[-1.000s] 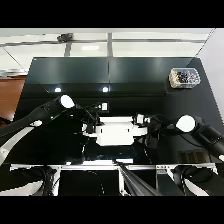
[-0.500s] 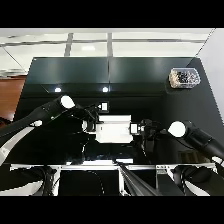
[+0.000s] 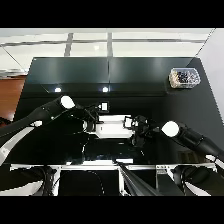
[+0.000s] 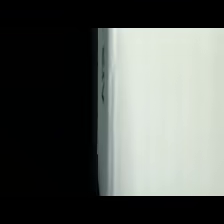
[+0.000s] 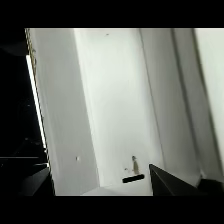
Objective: Fold the box and place the chain.
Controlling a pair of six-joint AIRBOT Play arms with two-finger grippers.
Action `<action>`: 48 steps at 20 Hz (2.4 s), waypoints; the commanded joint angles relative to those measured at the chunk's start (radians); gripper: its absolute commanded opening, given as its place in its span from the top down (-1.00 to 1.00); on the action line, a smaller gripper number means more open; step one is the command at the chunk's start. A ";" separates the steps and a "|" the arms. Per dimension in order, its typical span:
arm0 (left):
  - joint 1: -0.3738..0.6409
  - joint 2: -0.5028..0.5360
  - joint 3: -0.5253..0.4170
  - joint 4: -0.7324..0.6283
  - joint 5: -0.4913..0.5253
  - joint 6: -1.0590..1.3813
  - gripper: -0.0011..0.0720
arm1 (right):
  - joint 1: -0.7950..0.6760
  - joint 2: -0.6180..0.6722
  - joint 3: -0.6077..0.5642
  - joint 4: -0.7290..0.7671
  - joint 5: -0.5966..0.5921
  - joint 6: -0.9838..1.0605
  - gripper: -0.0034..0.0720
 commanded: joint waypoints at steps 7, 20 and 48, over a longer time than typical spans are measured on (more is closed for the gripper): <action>0.000 -0.001 0.000 -0.001 -0.015 -0.003 0.90 | -0.113 0.016 0.092 -0.095 0.041 -0.003 -0.94; 0.000 0.000 0.000 -0.026 -0.016 -0.003 0.90 | -0.225 -0.102 0.092 0.222 0.167 -0.453 -0.94; -0.014 0.000 0.000 0.000 -0.069 -0.003 0.89 | -0.161 -0.242 0.082 0.134 0.170 -0.431 -0.93</action>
